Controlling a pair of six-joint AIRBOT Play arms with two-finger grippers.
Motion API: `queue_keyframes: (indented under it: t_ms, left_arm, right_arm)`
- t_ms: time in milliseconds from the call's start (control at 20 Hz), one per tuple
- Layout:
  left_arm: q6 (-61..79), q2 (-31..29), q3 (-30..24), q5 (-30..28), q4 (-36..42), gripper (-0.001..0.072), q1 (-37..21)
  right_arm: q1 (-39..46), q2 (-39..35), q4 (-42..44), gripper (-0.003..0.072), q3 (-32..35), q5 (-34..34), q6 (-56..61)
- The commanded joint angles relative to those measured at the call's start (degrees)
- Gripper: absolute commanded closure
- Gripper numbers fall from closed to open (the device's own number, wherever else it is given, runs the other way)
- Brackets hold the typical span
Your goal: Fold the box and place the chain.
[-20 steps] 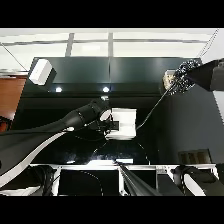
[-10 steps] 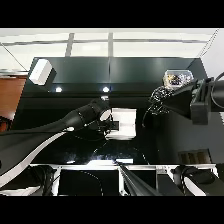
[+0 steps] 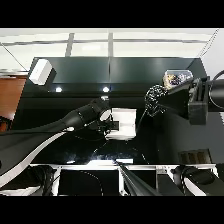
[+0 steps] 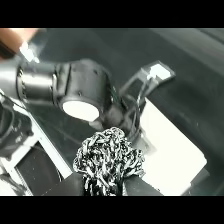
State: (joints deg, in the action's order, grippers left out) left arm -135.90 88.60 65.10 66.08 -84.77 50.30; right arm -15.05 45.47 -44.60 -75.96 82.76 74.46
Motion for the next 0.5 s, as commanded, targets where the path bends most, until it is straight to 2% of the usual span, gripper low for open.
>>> queue_keyframes:
  t_ms: [0,200,450]
  left_arm:
    - [0.00,0.02,0.02,-0.02,-0.02,0.0684,-0.02]
    - [0.00,0.02,0.02,-0.02,-0.02,0.0684,-0.02]
    - [0.00,0.02,0.02,-0.02,0.00,0.0684,-0.02]
  right_arm:
    - [-0.07,-0.02,3.65,0.0681,0.02,-4.11,-0.15]
    - [-0.07,-0.02,8.59,0.0680,0.02,-7.26,-0.15]
    - [-0.07,1.62,6.51,0.0680,0.15,-6.84,-0.13]
